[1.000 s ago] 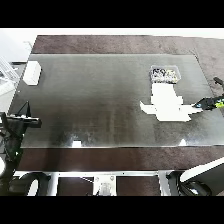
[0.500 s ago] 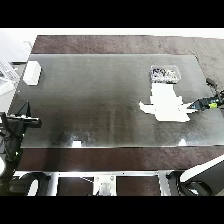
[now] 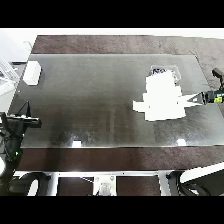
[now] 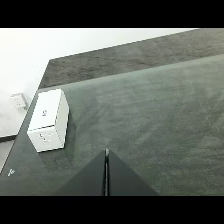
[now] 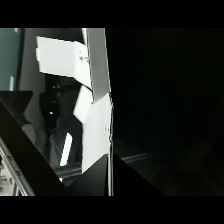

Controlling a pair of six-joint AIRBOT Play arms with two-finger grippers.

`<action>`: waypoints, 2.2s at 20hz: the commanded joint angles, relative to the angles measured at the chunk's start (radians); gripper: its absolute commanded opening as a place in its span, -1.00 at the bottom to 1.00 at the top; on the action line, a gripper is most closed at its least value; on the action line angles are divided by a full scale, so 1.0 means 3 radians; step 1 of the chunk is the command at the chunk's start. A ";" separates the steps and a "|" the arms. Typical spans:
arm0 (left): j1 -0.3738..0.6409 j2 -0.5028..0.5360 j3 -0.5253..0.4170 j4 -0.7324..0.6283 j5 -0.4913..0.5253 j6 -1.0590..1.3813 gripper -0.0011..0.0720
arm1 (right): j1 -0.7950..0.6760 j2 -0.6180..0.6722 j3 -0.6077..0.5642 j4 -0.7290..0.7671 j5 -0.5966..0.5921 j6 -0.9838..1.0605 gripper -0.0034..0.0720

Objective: Fold the box and place the chain.

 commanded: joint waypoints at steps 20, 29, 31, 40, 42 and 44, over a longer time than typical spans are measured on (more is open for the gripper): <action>0.0001 0.0003 0.0001 0.0001 0.0093 0.0000 -0.91 | 0.2397 0.0116 -0.0788 0.0895 -0.2435 0.0476 -0.92; 0.0001 0.0003 0.0001 0.0001 0.0061 -0.0001 -0.91 | 0.2557 -0.0038 -0.0773 0.0823 -0.2824 0.0504 -0.92; 0.0001 0.0003 0.0000 0.0000 0.0018 -0.0001 -0.91 | 0.2551 -0.0038 -0.0773 0.0821 -0.2834 0.0502 -0.92; 0.0001 0.0003 0.0014 -0.0024 -0.0715 -0.0122 0.37 | 0.2550 -0.0042 -0.0701 0.0645 -0.2851 0.0500 -0.92; 0.0001 -0.0042 0.0014 -0.0024 -0.0730 -0.0390 0.37 | 0.2550 -0.0041 -0.0693 0.0647 -0.2850 0.0501 -0.92; 0.0001 -0.0191 0.0020 -0.0024 -0.0818 -0.0415 0.37 | 0.2550 -0.0042 -0.0690 0.0646 -0.2859 0.0497 -0.92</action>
